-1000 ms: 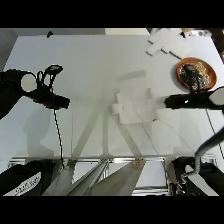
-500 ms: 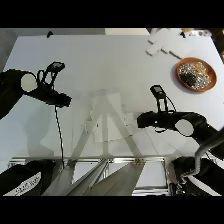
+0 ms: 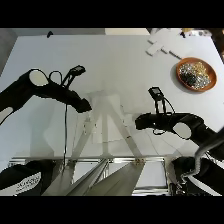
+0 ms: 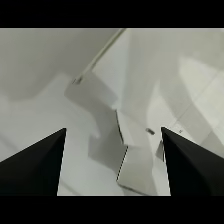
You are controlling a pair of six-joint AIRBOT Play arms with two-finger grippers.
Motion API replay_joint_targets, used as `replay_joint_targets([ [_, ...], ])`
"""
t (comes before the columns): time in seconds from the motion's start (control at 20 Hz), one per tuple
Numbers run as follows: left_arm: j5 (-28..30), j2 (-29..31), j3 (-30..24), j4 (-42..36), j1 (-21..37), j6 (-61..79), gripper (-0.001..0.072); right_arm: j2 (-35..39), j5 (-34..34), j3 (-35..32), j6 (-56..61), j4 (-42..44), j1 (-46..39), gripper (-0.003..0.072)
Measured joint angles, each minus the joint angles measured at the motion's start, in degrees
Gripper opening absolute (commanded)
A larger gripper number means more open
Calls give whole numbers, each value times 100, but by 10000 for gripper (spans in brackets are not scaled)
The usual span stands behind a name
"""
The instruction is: Fold the box and place the chain.
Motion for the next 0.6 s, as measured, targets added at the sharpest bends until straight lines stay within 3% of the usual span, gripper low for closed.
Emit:
replay_joint_targets([
  [0.35, -328, -1102, 0, -1276, 0, 1458, 620, 2, 105, 0, -24, -17, 7, 19],
  [0.45, -354, -1283, 0, -1543, 0, 1725, 481, 2, 146, 0, -42, -20, 7, 19],
  [0.5, -378, -1346, 0, -1635, 0, 1845, 478, 2, 164, 0, -44, -22, 7, 19],
  [0.6, -450, -1423, 0, -1768, 0, 2081, 275, 2, 181, 0, -52, -22, 7, 19],
])
